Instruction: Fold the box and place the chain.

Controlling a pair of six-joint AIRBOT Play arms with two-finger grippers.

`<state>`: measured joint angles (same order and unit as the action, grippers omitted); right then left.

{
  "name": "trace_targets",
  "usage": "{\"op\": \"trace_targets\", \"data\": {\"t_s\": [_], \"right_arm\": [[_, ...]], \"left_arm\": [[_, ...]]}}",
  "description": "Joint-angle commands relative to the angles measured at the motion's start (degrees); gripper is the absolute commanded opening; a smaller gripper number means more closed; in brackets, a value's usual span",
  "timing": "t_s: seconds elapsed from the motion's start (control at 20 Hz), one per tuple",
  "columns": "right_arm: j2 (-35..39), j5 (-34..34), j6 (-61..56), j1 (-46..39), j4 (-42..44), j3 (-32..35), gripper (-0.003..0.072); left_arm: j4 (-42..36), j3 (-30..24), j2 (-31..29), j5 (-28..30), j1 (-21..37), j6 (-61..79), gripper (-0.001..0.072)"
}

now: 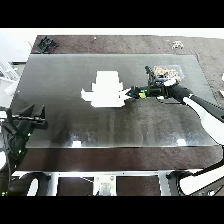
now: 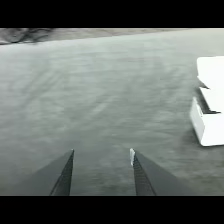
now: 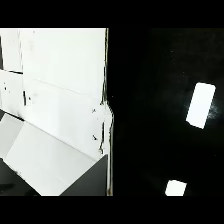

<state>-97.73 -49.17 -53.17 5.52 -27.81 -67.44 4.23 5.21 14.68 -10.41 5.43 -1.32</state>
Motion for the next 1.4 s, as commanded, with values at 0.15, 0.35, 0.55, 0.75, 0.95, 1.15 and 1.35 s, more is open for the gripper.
{"op": "trace_targets", "data": {"t_s": [0.15, 0.35, 0.55, 0.75, 0.95, 1.15, 1.35], "right_arm": [[0.1, 0.1, 1.4, 0.1, -0.2, 0.1, 0.0001], [0.1, 0.1, 1.8, 0.1, -0.2, 0.1, 0.0001], [0.1, 0.1, 1.8, 0.1, -0.3, 0.1, 0.0001], [0.1, 0.1, 1.8, 0.1, -0.3, 0.1, 0.0002], [0.1, 0.1, 1.8, 0.1, -0.3, 0.1, 0.0002], [0.1, 0.1, 1.8, 0.1, -0.3, 0.1, 0.0003], [0.1, 0.1, 1.8, 0.0, -0.3, 0.1, 0.0003]], "left_arm": [[-0.2, 0.3, 0.0, -6.8, 0.0, 0.3, 0.0424], [-0.2, 7.1, 7.5, -8.0, 0.0, 0.3, 0.0426], [0.1, 21.2, 30.2, -16.8, 0.0, 0.3, 0.0425], [5.1, 39.6, 54.0, -30.0, 0.0, -4.9, 0.0425], [21.9, 62.1, 72.3, -45.8, 0.0, -23.3, 0.0424], [29.4, 82.7, 84.4, -56.8, 0.0, -36.9, 0.0424], [34.3, 98.9, 92.5, -62.9, -1.0, -46.0, 0.0424]]}}
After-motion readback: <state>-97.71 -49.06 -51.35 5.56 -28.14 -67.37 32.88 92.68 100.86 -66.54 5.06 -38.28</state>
